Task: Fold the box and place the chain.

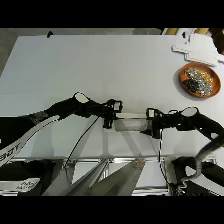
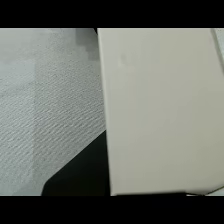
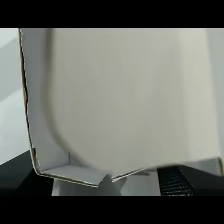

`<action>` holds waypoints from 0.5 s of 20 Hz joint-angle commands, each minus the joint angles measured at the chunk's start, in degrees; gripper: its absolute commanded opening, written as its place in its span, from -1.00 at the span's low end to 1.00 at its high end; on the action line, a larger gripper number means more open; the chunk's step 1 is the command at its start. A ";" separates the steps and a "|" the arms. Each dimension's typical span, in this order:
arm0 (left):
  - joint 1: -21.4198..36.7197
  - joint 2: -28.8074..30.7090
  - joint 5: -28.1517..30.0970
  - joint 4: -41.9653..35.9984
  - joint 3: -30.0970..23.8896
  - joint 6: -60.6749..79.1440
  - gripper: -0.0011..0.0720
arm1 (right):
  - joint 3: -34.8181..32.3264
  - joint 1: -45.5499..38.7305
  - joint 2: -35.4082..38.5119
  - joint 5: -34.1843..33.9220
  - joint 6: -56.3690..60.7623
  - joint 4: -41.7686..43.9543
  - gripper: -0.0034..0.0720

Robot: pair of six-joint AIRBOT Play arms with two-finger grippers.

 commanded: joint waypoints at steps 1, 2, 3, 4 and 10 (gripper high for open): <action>0.00 0.04 0.00 0.02 -0.02 0.02 -0.94 | 0.02 -0.17 -0.04 0.98 -0.98 1.16 0.65; 0.00 0.04 0.00 0.00 -0.02 0.02 -0.94 | 0.02 -0.17 -0.04 0.92 -1.22 1.18 0.65; 0.00 0.04 0.00 0.02 -0.02 0.02 -0.94 | 0.02 -0.17 -0.04 0.92 -1.25 1.18 0.65; 0.00 0.04 0.00 0.00 -0.02 0.02 -0.94 | 0.02 -0.17 -0.04 0.92 -1.33 1.40 0.66; 0.00 0.04 0.00 0.00 -0.02 0.02 -0.94 | 0.02 0.00 -0.04 0.92 -2.75 3.15 0.68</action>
